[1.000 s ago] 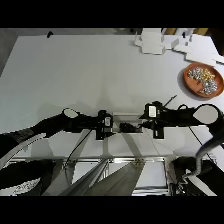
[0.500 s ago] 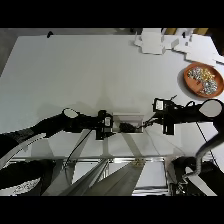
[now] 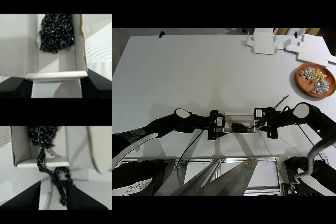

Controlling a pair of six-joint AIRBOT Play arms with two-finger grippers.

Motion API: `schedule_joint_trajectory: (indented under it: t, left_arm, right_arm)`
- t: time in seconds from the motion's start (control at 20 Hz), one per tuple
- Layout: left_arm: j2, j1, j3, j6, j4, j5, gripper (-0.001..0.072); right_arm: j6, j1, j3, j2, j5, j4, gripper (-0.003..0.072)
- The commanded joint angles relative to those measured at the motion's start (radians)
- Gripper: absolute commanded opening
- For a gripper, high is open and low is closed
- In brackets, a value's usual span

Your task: Fold the box and place the chain.

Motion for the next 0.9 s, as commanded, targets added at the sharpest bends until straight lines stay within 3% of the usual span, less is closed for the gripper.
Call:
schedule_joint_trajectory:
  t: [0.0, 0.05, 0.2, 0.25, 0.35, 0.55, 0.85]
  left_arm:
    - [0.000, 0.000, 0.000, 0.000, 0.000, 0.000, 0.0011]
    - [0.000, 0.000, 0.000, 0.000, 0.000, 0.000, 0.0011]
    - [0.000, 0.000, 0.000, 0.000, 0.000, 0.000, 0.0011]
    - [0.000, 0.000, 0.000, 0.000, 0.000, 0.000, 0.0011]
    - [0.000, 0.000, 0.000, 0.000, 0.000, 0.000, 0.0011]
    - [0.000, 0.000, 0.000, 0.000, 0.000, 0.000, 0.0011]
    - [0.000, 0.000, 0.000, 0.000, 0.000, 0.000, 0.0011]
  right_arm:
    - [-0.031, 0.038, -0.011, -0.036, -0.067, 0.052, 0.0338]
    - [-0.034, 0.038, -0.011, -0.039, -0.070, 0.070, 0.0333]
    - [-0.031, 0.038, -0.011, -0.039, -0.076, 0.072, 0.0148]
    - [-0.027, 0.038, -0.011, -0.039, -0.075, 0.076, 0.0145]
    - [-0.023, 0.038, -0.011, -0.038, -0.056, 0.079, 0.0022]
    - [0.049, 0.037, -0.011, -0.006, -0.045, 0.002, 0.0019]
    - [0.182, 0.037, -0.011, 0.233, -0.021, -0.076, 0.0019]
